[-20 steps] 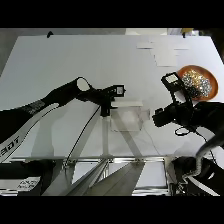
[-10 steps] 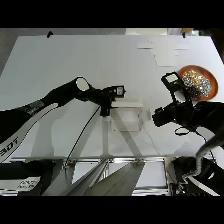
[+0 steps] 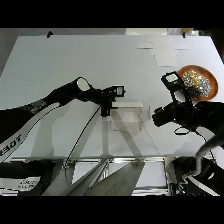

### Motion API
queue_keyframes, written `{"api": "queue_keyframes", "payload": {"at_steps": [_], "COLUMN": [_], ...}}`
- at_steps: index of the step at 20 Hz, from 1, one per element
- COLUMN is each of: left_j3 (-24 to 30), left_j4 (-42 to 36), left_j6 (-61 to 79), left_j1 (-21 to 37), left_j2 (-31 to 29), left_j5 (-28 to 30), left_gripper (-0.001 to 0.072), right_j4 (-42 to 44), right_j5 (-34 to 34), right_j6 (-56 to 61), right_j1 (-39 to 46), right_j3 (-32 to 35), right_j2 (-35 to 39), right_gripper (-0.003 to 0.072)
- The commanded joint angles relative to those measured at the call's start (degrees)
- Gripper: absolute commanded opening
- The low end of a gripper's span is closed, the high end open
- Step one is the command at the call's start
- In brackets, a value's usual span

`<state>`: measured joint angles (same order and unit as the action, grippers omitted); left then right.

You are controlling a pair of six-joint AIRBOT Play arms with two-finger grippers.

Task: Fold the box and place the chain.

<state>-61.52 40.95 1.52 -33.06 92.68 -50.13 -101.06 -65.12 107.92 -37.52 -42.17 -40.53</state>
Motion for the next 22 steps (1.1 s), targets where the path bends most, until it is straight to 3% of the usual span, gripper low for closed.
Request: {"api": "queue_keyframes", "payload": {"at_steps": [1, 10, 14, 16, 19, 22], "left_j3": [0.0, 0.0, 0.0, 0.0, 0.0, 0.0], "left_j4": [0.3, 0.3, 0.3, 0.3, 0.3, 0.3], "left_j6": [0.0, 0.0, 0.0, 0.0, 0.0, 0.0], "left_j1": [0.0, 0.0, 0.0, 0.0, 0.0, 0.0], "left_j2": [0.1, 0.1, 0.1, 0.1, 0.1, 0.1], "left_j5": [0.0, -0.3, -0.2, -0.2, -0.2, -0.2], "left_gripper": [0.0005, 0.0012, 0.0012, 0.0012, 0.0012, 0.0012], "right_j4": [0.0, 0.0, 1.7, 7.7, 17.9, 27.5], "right_j5": [0.0, 0.2, 3.6, 5.3, 8.2, 10.7], "right_j6": [0.0, -0.1, -2.1, -9.2, -24.6, -43.8], "right_j1": [0.0, 0.0, 0.0, 0.0, 0.0, 0.0], "right_j3": [-0.1, -0.1, -0.1, 0.0, 2.1, 8.4], "right_j2": [0.0, 0.0, 0.0, 0.0, -0.1, -0.1], "right_gripper": [0.0399, 0.0399, 0.0377, 0.0160, 0.0013, 0.0013]}}
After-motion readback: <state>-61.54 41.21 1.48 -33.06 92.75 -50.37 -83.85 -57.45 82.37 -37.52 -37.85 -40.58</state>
